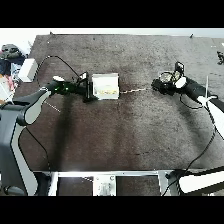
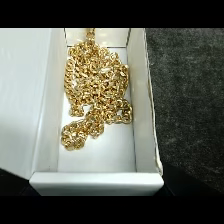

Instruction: Fold the box and place the chain.

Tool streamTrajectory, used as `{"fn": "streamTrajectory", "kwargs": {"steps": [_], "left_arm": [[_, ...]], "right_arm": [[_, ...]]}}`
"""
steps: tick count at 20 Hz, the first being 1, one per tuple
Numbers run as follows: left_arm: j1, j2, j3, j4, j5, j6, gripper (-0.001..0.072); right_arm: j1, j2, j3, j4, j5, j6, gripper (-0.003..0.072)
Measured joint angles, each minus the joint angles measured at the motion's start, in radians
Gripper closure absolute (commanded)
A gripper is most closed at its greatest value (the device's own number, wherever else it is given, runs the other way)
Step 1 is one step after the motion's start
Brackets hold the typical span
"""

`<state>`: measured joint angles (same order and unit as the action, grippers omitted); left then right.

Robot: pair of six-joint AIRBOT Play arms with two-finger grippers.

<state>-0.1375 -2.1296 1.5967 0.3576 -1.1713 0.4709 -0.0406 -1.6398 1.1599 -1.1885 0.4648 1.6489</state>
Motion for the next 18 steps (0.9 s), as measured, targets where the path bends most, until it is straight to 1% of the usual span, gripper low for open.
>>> {"fn": "streamTrajectory", "kwargs": {"steps": [2,3,4,5,6,7,10,12,14,18], "left_arm": [[0.0,0.0,0.0,0.0,0.0,0.0,0.0411],[0.0,0.0,0.0,0.0,0.0,0.0,0.0411],[0.0,0.0,0.0,0.0,0.0,0.0,0.0411],[0.0,0.0,0.0,0.0,0.0,0.0,0.0411],[0.0,0.0,0.0,0.0,0.0,0.0,0.0411],[0.0,0.0,0.0,0.0,0.0,0.0,0.0411],[0.0,0.0,0.0,0.0,0.0,0.0,0.0411],[0.0,0.0,0.0,0.0,0.0,0.0,0.0411],[0.0,0.0,0.0,0.0,0.0,0.0,0.0411],[0.0,0.0,0.0,0.0,0.0,0.0,0.0411]], "right_arm": [[-0.003,-0.034,-0.002,0.041,-0.058,0.003,0.0371],[-0.003,-0.047,-0.002,0.061,-0.084,0.004,0.0428],[0.0,-0.06,-0.002,0.077,-0.113,0.004,0.0525],[0.005,-0.071,-0.002,0.091,-0.143,0.005,0.0527],[0.01,-0.08,-0.002,0.101,-0.175,0.008,0.0551],[0.016,-0.086,-0.002,0.107,-0.196,0.008,0.0676],[0.027,-0.092,-0.002,0.123,-0.232,0.009,0.0676],[0.044,-0.063,-0.003,0.129,-0.229,0.007,0.0676],[0.08,-0.003,-0.003,0.134,-0.2,-0.021,0.0676],[0.196,0.186,-0.003,0.137,-0.155,-0.11,0.0676]]}}
